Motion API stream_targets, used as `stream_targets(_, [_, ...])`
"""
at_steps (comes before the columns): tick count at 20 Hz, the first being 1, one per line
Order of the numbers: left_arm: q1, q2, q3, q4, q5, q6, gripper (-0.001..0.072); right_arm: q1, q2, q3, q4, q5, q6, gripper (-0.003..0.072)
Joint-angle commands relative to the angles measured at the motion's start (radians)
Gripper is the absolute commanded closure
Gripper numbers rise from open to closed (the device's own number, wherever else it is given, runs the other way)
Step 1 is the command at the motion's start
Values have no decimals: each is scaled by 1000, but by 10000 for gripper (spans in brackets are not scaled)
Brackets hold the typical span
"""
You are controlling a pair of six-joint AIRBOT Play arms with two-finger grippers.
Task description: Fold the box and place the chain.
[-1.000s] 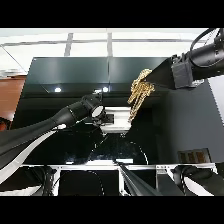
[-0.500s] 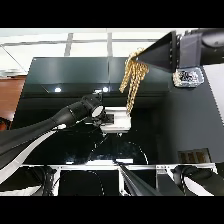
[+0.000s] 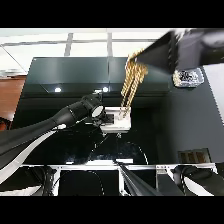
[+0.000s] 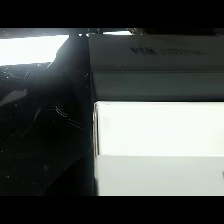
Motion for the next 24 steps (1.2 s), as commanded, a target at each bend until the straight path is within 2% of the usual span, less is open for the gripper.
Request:
stream_targets(1, [0,0,0,0,0,0,683,16,0,-112,-102,45,12,675])
stream_targets(4, [0,0,0,0,-1,0,683,16,0,-230,-166,42,20,675])
stream_targets(7, [0,0,0,0,-3,0,683,17,0,-329,-149,4,21,675])
stream_targets(14, [0,0,0,0,-4,0,683,72,-6,-435,-112,-73,20,675])
stream_targets(17, [0,0,0,0,-4,0,683,101,-7,-521,-147,-172,30,674])
stream_targets(21, [0,0,0,0,-3,0,683,149,-20,-650,-153,-362,54,674])
stream_targets(24, [0,0,0,0,-3,0,683,169,-34,-698,-154,-432,54,673])
